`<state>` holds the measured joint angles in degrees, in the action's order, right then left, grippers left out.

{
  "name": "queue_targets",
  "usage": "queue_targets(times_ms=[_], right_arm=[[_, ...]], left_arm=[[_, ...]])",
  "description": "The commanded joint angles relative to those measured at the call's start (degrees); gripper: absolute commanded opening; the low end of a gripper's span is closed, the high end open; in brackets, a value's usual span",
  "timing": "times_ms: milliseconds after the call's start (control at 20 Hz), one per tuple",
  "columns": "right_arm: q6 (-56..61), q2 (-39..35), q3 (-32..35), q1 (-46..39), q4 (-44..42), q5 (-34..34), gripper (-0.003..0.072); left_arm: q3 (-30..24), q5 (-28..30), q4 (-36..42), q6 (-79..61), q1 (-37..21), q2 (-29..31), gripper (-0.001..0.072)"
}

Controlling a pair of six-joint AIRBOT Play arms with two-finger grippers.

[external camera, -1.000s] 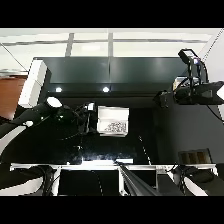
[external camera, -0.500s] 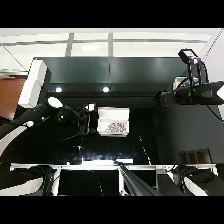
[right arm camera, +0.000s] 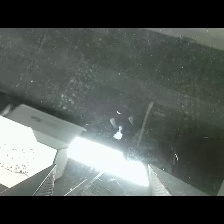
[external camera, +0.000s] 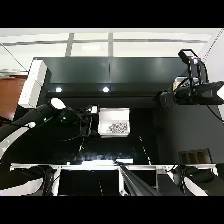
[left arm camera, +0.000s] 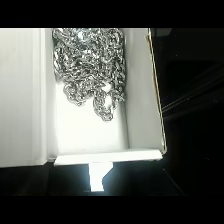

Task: Fold the box and place the chain.

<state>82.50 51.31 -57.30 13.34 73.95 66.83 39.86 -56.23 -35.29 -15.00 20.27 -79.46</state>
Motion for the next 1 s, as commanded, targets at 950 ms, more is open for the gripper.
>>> queue_targets(times_ms=[950], right_arm=[[-14.25,19.8,-0.07,6.88,-12.92,-15.43,0.07]], left_arm=[[0.04,1.81,-0.33,1.55,0.5,-0.02,0.046]])
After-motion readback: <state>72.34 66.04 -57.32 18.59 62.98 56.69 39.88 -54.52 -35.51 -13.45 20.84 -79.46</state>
